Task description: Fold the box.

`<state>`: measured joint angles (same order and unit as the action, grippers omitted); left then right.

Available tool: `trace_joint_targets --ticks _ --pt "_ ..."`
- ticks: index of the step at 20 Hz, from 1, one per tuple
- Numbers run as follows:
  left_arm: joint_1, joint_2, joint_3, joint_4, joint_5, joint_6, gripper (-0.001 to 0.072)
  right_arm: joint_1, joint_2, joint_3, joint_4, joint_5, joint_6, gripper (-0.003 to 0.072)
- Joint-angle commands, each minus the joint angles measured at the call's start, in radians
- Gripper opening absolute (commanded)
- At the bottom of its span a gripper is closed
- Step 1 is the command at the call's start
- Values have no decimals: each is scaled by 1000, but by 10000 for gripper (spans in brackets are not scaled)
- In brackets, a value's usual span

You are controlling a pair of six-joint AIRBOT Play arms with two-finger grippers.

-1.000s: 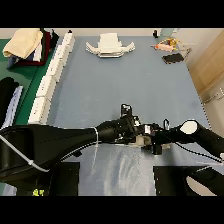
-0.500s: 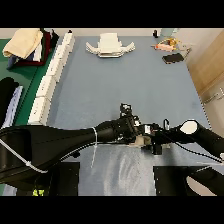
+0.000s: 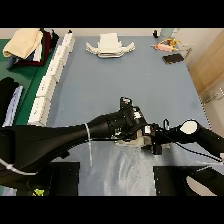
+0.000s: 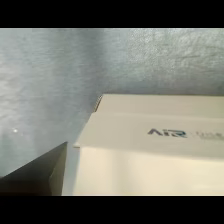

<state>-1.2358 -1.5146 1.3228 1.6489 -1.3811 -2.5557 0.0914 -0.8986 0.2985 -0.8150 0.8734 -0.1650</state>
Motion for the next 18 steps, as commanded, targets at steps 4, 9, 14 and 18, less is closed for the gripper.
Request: trace_joint_targets --ticks 4,9,14,18 --pt "12 173 18 21 -246 55 524 0 0 1 0 0 0 519" --pt "54 285 -18 16 -413 171 19 0 0 1 0 0 0 519" --pt "155 338 -156 -115 -230 611 19 0 0 1 0 0 0 519" --pt "209 388 -287 -218 28 1025 18 0 0 1 0 0 0 519"
